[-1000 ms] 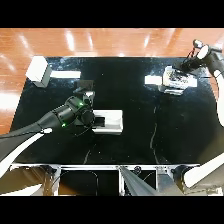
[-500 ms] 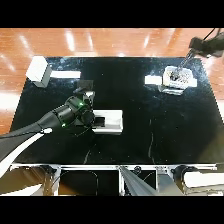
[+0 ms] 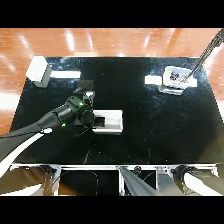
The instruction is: Fold the box and place the chain.
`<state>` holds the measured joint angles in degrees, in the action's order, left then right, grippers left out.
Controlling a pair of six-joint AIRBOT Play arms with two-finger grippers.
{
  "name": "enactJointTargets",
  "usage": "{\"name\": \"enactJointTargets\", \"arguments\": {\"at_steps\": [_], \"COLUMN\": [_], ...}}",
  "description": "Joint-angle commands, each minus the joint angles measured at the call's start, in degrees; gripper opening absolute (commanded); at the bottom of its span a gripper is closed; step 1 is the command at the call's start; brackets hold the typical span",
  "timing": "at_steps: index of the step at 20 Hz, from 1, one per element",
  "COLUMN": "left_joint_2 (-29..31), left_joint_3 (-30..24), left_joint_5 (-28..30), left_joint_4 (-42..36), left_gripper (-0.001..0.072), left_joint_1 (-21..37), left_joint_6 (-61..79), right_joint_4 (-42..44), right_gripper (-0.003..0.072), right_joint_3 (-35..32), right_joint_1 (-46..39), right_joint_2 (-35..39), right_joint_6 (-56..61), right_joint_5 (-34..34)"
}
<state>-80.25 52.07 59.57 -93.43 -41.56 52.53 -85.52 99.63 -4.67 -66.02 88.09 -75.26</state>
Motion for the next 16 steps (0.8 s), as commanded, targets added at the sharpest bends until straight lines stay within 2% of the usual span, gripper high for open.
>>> {"name": "enactJointTargets", "arguments": {"at_steps": [1, 5, 9, 13, 16], "left_joint_2": [0.0, 0.0, 0.0, 0.0, 0.0], "left_joint_3": [0.0, 0.0, 0.0, 0.0, 0.0], "left_joint_5": [-0.3, -0.3, -0.3, -0.3, -0.3], "left_joint_4": [0.0, 0.0, 0.0, -0.1, -0.1], "left_gripper": [0.0023, 0.0023, 0.0023, 0.0023, 0.0023], "left_joint_1": [0.0, 0.0, 0.0, 0.0, 0.0], "left_joint_6": [0.0, 0.0, 0.0, 0.0, 0.0], "right_joint_4": [0.3, 5.9, 14.8, 15.2, 15.5], "right_gripper": [0.0023, 0.0026, 0.0027, 0.0027, 0.0027], "right_joint_3": [-4.5, -12.0, -19.0, -26.2, -27.1], "right_joint_1": [4.9, 13.0, 24.7, 38.8, 45.5], "right_joint_2": [8.6, 17.1, 19.2, 18.8, 15.0], "right_joint_6": [-1.6, -0.6, 1.7, 6.1, 6.4], "right_joint_5": [-4.6, -5.5, -4.1, 7.5, 16.3]}}
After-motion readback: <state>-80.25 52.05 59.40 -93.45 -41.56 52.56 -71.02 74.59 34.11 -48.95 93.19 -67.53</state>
